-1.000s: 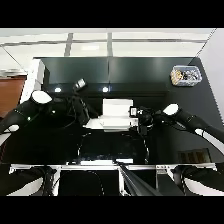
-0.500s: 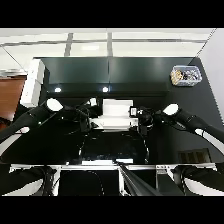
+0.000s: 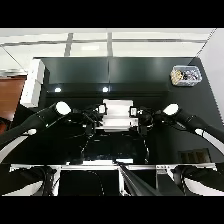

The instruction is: Fold the box and place the chain.

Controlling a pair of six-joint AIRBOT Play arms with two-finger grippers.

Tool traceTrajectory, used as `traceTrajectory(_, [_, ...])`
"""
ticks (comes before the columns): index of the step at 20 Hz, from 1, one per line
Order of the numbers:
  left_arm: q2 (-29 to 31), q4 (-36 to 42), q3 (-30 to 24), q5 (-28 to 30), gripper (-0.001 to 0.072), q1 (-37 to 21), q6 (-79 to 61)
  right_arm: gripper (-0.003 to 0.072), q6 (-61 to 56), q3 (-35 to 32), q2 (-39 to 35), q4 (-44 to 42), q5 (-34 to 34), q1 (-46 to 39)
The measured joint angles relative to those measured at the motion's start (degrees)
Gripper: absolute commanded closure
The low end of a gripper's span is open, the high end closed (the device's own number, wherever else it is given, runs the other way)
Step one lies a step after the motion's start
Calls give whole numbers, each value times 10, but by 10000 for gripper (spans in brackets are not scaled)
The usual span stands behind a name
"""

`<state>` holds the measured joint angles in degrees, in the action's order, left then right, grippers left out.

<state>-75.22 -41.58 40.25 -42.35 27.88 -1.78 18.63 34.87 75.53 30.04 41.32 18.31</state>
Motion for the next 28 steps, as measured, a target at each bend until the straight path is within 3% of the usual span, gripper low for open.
traceTrajectory(3, [-1, 5, 3, 2, 488, 2, -1, 558, 0, 0, 0, 0, 0, 0])
traceTrajectory(11, [-35, 112, 4, -8, 492, 5, -16, 557, 2, 0, 0, 0, 0, 0])
traceTrajectory(12, [-37, 116, 4, -10, 565, 4, -17, 557, 2, 0, 0, 0, 0, 0])
traceTrajectory(14, [-40, 120, 4, -14, 618, 5, -19, 557, 2, 0, 0, 0, 0, 0])
traceTrajectory(15, [-41, 120, 4, -14, 600, 5, -19, 558, 1, 0, 0, 0, 0, 0])
traceTrajectory(17, [-42, 114, 5, -14, 253, 5, -20, 558, 1, 0, 0, 0, 0, 0])
traceTrajectory(20, [-43, 106, 5, -12, 394, 4, -21, 558, 1, 0, 0, 1, 2, 0])
traceTrajectory(21, [-43, 102, 5, -13, 511, 4, -21, 558, 1, 0, 0, 1, 2, 0])
traceTrajectory(23, [-43, 97, 6, -15, 271, 5, -22, 557, 0, 0, 0, 0, 1, 0])
traceTrajectory(24, [-42, 96, 7, -11, 271, 4, -21, 558, 1, 0, 0, 1, 1, 0])
traceTrajectory(25, [-42, 93, 9, -12, 283, 4, -21, 557, 0, 0, 0, 0, 1, 0])
traceTrajectory(26, [-40, 90, 10, -14, 513, 4, -18, 558, 0, 0, 0, 0, 1, 0])
traceTrajectory(27, [-37, 87, 13, -18, 684, 3, -10, 557, 0, 0, 0, 0, 0, 0])
traceTrajectory(28, [-32, 80, 17, -21, 682, 2, 0, 557, -1, 0, 0, -1, -1, 0])
